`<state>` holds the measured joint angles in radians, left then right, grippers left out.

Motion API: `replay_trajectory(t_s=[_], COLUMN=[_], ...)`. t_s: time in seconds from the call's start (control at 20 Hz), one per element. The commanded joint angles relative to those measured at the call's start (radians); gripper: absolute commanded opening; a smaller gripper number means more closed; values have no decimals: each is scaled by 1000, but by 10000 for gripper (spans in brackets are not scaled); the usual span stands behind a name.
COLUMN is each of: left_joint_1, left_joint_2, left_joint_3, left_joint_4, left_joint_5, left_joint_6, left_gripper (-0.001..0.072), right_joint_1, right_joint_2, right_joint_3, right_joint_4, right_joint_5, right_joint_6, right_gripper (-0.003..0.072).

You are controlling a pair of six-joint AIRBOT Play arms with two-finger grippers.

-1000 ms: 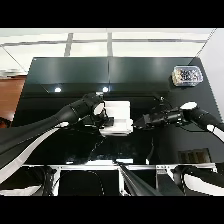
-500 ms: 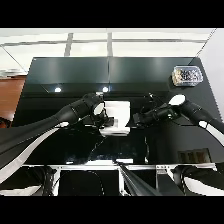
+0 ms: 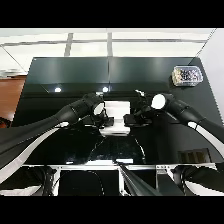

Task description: Fold the box and place the chain.

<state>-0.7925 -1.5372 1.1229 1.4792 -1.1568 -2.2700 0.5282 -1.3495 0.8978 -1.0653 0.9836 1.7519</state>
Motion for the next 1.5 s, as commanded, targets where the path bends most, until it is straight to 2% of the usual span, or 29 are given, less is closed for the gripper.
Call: replay_trajectory(t_s=[0.0, 0.15, 0.6, 0.7, 0.8, 1.05, 1.1, 1.15, 1.2, 1.25, 1.3, 1.45], left_joint_1=[1, 1, 1, 1, 1, 1, 1, 1, 1, 1, 1, 1], left_joint_2=[-1, -2, -2, -2, -2, -2, -2, -2, -2, -2, -2, -2], left_joint_3=[1, 1, 1, 1, 1, 1, 1, 1, 1, 1, 1, 1], left_joint_4=[1, 1, 1, 1, 1, 1, 1, 1, 1, 0, 0, 1], left_joint_5=[1, 0, 0, 0, 0, 0, 0, 0, 0, 0, 0, 0], left_joint_6=[0, 0, 0, 0, 0, 0, 0, 0, 0, 0, 0, 0], left_gripper=[28, 28, 28, 28, 28, 28, 28, 28, 28, 28, 28, 28], right_joint_1=[102, 156, 184, 185, 184, 184, 184, 184, 184, 184, 184, 184], right_joint_2=[-24, -56, -117, -120, -120, -120, -120, -120, -120, -120, -120, -120], right_joint_3=[79, 119, 120, 120, 120, 120, 121, 121, 121, 121, 121, 121], right_joint_4=[-266, -366, -376, -376, -376, -375, -375, -375, -368, -365, -364, -365], right_joint_5=[2, 38, 85, 93, 82, 81, 81, 79, 77, 74, 74, 70], right_joint_6=[303, 439, 522, 521, 520, 520, 520, 520, 520, 520, 518, 518], right_gripper=[368, 368, 367, 165, 11, 14, 68, 207, 245, 209, 14, 11])
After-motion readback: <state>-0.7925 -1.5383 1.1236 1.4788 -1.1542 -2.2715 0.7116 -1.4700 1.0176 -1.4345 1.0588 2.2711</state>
